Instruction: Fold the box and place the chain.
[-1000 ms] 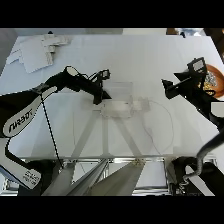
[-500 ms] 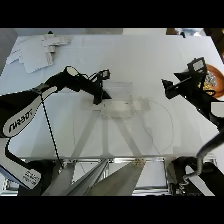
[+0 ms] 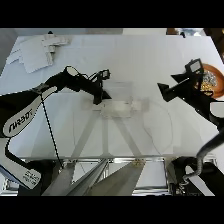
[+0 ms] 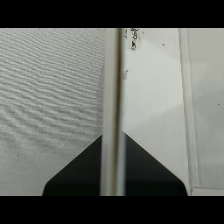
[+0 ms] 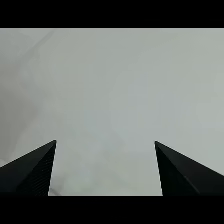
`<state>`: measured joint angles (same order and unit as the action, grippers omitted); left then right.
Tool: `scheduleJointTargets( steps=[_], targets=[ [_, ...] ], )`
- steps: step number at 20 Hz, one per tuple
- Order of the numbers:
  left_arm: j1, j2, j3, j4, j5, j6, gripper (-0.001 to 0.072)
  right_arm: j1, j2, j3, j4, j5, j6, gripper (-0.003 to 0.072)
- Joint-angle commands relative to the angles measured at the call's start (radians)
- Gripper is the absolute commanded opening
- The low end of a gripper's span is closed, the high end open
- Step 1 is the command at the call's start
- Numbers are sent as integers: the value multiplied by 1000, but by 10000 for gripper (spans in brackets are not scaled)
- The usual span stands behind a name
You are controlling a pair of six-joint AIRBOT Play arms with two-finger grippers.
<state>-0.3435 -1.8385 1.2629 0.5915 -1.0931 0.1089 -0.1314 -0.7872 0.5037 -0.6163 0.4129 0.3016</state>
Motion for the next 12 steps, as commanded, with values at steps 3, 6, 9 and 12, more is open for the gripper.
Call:
scheduleJointTargets(
  steps=[3, 6, 9, 12],
  targets=[
    [-1, 0, 0, 0, 0, -1, 13, 16, 2, 2, -26, 364, -263, 704],
    [-1, 0, 0, 0, 0, -1, 13, 93, 3, 8, 13, 478, -423, 699],
    [-1, 0, 0, 0, 0, -1, 13, 183, 8, 57, 25, 555, -431, 697],
    [-1, 0, 0, 0, 0, -1, 13, 241, 58, 126, 26, 583, -430, 695]
  ],
)
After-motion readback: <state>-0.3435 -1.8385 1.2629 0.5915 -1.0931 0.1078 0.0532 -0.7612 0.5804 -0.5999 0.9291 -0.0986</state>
